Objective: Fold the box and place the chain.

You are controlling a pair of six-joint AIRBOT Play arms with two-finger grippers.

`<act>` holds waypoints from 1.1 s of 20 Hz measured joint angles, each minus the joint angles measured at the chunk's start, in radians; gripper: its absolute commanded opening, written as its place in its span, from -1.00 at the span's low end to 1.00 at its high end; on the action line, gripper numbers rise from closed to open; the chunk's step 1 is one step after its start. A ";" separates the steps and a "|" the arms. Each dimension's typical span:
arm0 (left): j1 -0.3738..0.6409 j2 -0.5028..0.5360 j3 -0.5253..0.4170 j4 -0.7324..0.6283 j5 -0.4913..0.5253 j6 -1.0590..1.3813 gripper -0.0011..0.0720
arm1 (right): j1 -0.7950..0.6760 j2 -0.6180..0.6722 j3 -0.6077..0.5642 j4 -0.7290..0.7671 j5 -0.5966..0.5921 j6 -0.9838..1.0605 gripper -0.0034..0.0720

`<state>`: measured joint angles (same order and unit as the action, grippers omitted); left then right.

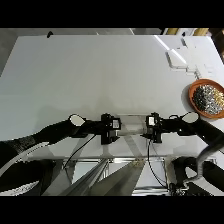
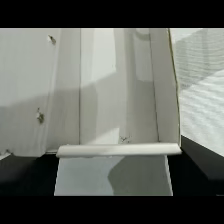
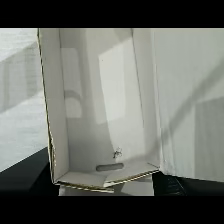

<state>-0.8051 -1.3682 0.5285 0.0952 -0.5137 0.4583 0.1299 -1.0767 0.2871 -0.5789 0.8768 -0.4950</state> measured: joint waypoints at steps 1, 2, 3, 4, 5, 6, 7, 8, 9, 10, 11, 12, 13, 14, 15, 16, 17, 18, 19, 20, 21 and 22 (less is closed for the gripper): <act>0.000 -0.005 0.000 -0.011 0.000 0.003 0.93 | 0.000 0.000 0.000 0.000 0.000 0.000 0.30; 0.000 -0.011 0.000 -0.017 0.000 0.006 0.90 | 0.000 0.000 0.000 0.000 0.001 0.000 0.30; 0.000 -0.016 0.000 -0.022 0.000 0.007 0.72 | 0.000 0.000 0.000 0.000 0.001 0.000 0.30; 0.000 -0.019 0.000 -0.026 0.000 0.010 0.61 | 0.000 0.000 0.000 0.000 0.001 -0.001 0.30; 0.000 -0.021 0.000 -0.029 -0.003 0.010 0.31 | 0.000 0.000 0.000 0.000 0.001 -0.001 0.30; 0.000 -0.022 0.000 -0.032 -0.004 0.011 0.06 | 0.000 0.000 0.000 -0.001 0.000 -0.001 0.30; 0.000 -0.023 0.000 -0.034 -0.004 0.013 -0.13 | 0.000 0.000 0.000 -0.001 0.000 -0.002 0.30; -0.001 -0.024 0.000 -0.035 -0.005 0.013 -0.25 | 0.000 0.000 0.000 -0.001 0.000 -0.002 0.30; -0.002 -0.023 0.000 -0.035 -0.007 0.014 -0.24 | 0.000 0.000 0.000 -0.001 0.000 -0.002 0.30; -0.004 -0.023 0.000 -0.035 -0.006 0.014 -0.22 | 0.000 0.000 0.000 -0.001 0.000 -0.002 0.30; -0.005 -0.021 0.000 -0.035 -0.006 0.016 -0.22 | 0.000 0.000 0.000 -0.001 0.001 -0.001 0.30; -0.006 -0.019 0.000 -0.034 -0.006 0.016 -0.22 | 0.000 0.000 0.000 -0.001 0.002 -0.002 0.30; -0.007 -0.019 0.000 -0.034 -0.006 0.016 -0.22 | 0.000 0.000 0.000 -0.001 0.002 -0.002 0.30; -0.007 -0.018 0.000 -0.034 -0.007 0.016 -0.22 | 0.000 0.000 0.000 -0.001 0.003 -0.001 0.30; -0.008 -0.018 0.000 -0.034 -0.007 0.016 -0.22 | 0.000 0.000 0.000 -0.001 0.003 -0.001 0.30; -0.008 -0.017 0.000 -0.034 -0.008 0.016 -0.22 | 0.000 0.000 0.000 -0.001 0.003 -0.001 0.30; -0.008 -0.016 0.000 -0.034 -0.008 0.016 -0.22 | 0.000 0.000 0.000 -0.001 0.003 -0.001 0.30; -0.008 -0.016 0.000 -0.034 -0.009 0.016 -0.22 | 0.000 0.000 0.000 0.000 0.003 -0.001 0.30; -0.008 -0.016 0.000 -0.034 -0.010 0.016 -0.22 | 0.000 0.000 0.000 0.000 0.003 -0.001 0.30; -0.008 -0.016 0.000 -0.034 -0.010 0.016 -0.22 | 0.000 0.000 0.000 -0.001 0.003 -0.001 0.30; -0.008 -0.016 0.000 -0.034 -0.011 0.016 -0.22 | 0.000 0.000 0.000 0.000 0.003 -0.001 0.30; -0.008 -0.016 0.000 -0.034 -0.011 0.016 -0.22 | 0.000 0.000 0.000 0.000 0.003 -0.001 0.30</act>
<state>-0.8131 -1.3846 0.5285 0.0608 -0.5247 0.4740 0.1295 -1.0767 0.2871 -0.5793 0.8799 -0.4957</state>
